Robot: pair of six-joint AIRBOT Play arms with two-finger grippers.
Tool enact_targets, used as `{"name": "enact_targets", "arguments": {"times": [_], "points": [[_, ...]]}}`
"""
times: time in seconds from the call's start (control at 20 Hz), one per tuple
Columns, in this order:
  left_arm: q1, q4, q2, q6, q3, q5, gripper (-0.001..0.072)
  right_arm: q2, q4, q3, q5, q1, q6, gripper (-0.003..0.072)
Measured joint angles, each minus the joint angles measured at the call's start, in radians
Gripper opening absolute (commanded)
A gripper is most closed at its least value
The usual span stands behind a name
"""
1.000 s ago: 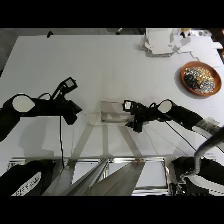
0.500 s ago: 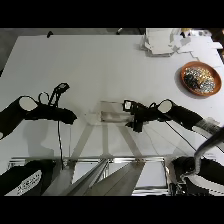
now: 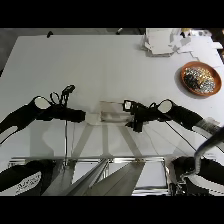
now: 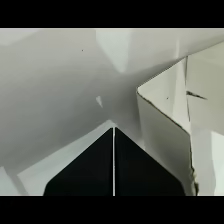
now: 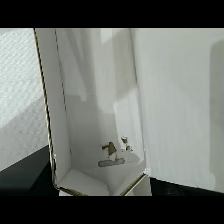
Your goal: Fold the box and place the chain.
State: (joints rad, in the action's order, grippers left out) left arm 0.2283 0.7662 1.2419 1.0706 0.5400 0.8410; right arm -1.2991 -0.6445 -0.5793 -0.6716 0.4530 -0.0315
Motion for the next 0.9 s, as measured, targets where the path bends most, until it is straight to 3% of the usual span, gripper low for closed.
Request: {"name": "enact_targets", "arguments": {"times": [0.45, 0.7, 0.9], "points": [[0.040, -0.052, 0.008, 0.010, 0.000, -0.034, 0.0013, 0.000, 0.000, 0.000, 0.000, 0.000, 0.000, 0.0364], [0.083, -0.087, -0.010, -0.018, 0.002, -0.031, 0.0152, 0.000, 0.000, 0.000, 0.001, 0.000, 0.000, 0.0364], [0.095, -0.113, -0.062, -0.029, 0.005, -0.027, 0.0177, 0.000, 0.000, 0.000, 0.001, 0.000, 0.000, 0.0364]]}}
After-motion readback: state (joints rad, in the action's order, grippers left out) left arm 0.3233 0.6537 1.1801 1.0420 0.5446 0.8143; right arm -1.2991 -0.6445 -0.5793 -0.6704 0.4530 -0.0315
